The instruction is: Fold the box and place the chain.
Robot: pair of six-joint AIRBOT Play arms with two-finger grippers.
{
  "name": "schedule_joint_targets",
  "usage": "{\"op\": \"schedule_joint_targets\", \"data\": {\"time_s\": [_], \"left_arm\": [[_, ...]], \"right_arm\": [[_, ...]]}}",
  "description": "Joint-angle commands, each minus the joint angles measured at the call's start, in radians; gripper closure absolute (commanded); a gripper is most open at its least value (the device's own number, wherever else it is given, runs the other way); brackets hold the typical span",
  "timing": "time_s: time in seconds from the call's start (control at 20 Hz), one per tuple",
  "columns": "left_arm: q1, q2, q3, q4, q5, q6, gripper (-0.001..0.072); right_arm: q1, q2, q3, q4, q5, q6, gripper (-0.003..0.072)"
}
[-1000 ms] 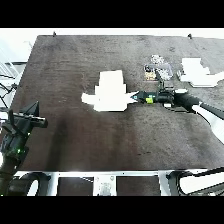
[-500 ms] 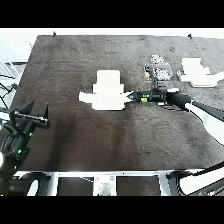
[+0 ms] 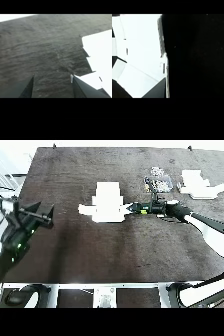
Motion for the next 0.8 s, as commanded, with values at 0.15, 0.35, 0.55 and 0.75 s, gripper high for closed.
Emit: {"op": "schedule_joint_targets", "data": {"time_s": [0.15,0.35,0.55,0.75], "left_arm": [[0.0,-0.5,0.377,0.076,-0.219,-0.129,0.0182],[0.0,-0.761,0.689,0.42,-0.428,-0.504,0.0182],[0.0,-1.006,1.055,0.733,-0.7,-0.873,0.0181],[-0.001,-1.24,1.398,0.837,-0.944,-1.102,0.0182]], "right_arm": [[0.002,0.0,0.0,0.004,0.005,-0.001,0.0676],[0.015,0.0,0.0,0.003,0.006,0.014,0.0676],[0.022,0.0,-0.006,0.004,0.001,0.014,0.0676],[0.021,0.0,-0.017,0.003,-0.007,0.013,0.0676]]}}
